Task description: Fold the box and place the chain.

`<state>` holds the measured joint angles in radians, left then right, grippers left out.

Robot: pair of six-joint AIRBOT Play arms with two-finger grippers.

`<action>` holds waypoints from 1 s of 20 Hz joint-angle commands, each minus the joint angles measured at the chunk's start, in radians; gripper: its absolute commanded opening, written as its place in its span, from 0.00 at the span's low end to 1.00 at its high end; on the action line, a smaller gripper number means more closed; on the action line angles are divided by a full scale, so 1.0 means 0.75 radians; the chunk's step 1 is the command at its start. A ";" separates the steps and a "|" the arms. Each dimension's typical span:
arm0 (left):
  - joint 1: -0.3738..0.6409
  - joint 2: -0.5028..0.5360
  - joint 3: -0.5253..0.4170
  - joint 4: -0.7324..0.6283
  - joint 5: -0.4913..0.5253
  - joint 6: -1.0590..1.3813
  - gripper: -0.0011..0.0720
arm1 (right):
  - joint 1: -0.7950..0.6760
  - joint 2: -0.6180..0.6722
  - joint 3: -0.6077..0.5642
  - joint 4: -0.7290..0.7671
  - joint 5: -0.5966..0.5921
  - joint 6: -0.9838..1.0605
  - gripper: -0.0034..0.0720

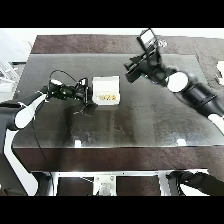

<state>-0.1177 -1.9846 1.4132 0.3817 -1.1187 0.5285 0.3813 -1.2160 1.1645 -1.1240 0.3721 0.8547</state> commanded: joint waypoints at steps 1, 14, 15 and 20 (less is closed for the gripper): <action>0.001 0.001 0.001 0.000 0.001 0.001 0.58 | -0.178 -0.028 0.140 0.219 0.360 -0.283 0.50; 0.001 0.001 0.001 0.000 0.001 0.001 0.58 | -0.404 -0.757 0.649 0.895 0.871 -0.773 0.40; 0.001 0.001 0.001 0.000 0.001 0.001 0.58 | -0.404 -0.789 0.674 0.896 0.867 -0.773 0.39; 0.001 0.001 0.001 0.000 0.001 0.001 0.58 | -0.384 -0.892 0.789 0.896 0.868 -0.773 0.39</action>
